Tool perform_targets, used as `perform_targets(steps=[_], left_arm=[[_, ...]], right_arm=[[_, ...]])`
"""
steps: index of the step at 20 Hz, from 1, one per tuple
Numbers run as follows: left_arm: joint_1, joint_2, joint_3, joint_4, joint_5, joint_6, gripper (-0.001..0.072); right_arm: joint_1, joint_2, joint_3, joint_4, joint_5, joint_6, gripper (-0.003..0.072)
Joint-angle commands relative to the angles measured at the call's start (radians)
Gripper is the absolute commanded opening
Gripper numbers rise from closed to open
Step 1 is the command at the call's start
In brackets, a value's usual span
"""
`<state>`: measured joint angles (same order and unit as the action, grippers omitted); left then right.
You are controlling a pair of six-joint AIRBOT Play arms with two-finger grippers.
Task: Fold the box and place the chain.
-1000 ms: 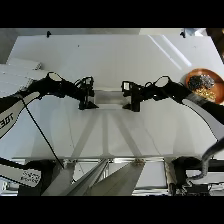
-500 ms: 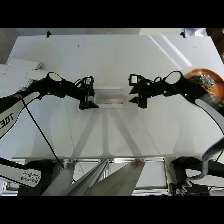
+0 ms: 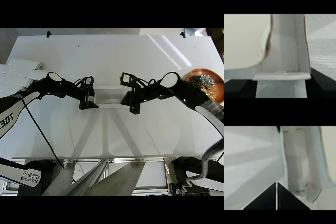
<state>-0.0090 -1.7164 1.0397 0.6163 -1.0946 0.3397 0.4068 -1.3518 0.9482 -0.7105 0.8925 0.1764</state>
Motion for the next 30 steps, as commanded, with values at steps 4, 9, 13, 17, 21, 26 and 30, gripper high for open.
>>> perform_targets(steps=[4, 9, 13, 17, 21, 26, 30], left_arm=[[0.001, -0.001, 0.0, 0.0, -0.001, 0.0, 0.0174], [0.001, -0.001, 0.0, 0.0, -0.001, 0.0, 0.0174], [0.001, -0.001, 0.0, 0.0, -0.001, 0.0, 0.0174], [0.001, -0.001, 0.0, 0.0, -0.001, 0.0, 0.0174], [0.001, -0.001, 0.0, 0.0, -0.001, 0.0, 0.0174], [0.001, -0.001, 0.0, 0.0, -0.001, 0.0, 0.0174], [0.001, -0.001, 0.0, 0.0, -0.001, 0.0, 0.0174]], right_arm=[[0.051, -0.082, 0.0, 0.125, -0.44, 0.041, 0.0005], [0.051, -0.169, 0.0, 0.192, -0.504, 0.041, 0.0005], [0.051, -0.196, 0.0, 0.191, -0.443, 0.041, 0.0005], [0.05, -0.166, 0.001, 0.188, -0.431, 0.04, 0.0006], [0.048, -0.056, 0.001, 0.133, -0.377, 0.04, 0.0007], [-0.013, 0.046, 0.001, -0.134, -0.121, 0.04, 0.0247], [-0.054, 0.04, 0.0, -0.318, -0.043, 0.025, 0.0322]])
